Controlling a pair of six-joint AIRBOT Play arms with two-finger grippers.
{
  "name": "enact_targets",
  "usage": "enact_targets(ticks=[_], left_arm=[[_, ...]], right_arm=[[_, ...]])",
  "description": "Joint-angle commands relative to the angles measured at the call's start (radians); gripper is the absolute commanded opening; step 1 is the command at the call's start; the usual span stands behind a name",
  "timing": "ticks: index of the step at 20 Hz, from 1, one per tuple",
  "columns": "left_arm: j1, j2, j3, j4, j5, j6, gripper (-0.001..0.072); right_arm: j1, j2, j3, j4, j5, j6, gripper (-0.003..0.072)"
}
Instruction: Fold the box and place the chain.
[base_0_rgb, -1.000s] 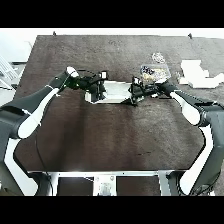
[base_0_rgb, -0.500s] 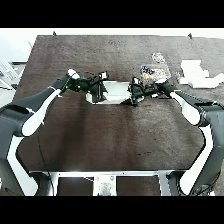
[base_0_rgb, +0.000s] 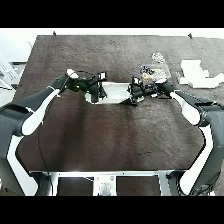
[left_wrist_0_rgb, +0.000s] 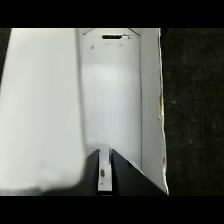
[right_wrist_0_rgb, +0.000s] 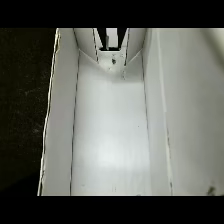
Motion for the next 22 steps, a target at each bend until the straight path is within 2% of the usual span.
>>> enact_targets(ticks=[1,12,18,22], left_arm=[[0.039,0.001,0.002,-0.025,-0.088,0.046,0.0020],[0.176,0.038,0.002,-0.180,-0.316,0.087,0.0019],[0.264,0.064,0.002,-0.236,-0.446,-0.084,0.0016],[0.327,0.099,-0.014,-0.236,-0.442,-0.212,0.0015]], right_arm=[[0.000,0.000,0.000,-0.002,-0.002,-0.001,0.0581],[0.000,0.000,0.000,-0.002,-0.002,-0.001,0.0581],[0.000,0.000,0.000,-0.002,-0.002,0.000,0.0580],[0.000,0.000,0.000,-0.002,-0.002,0.000,0.0581]])
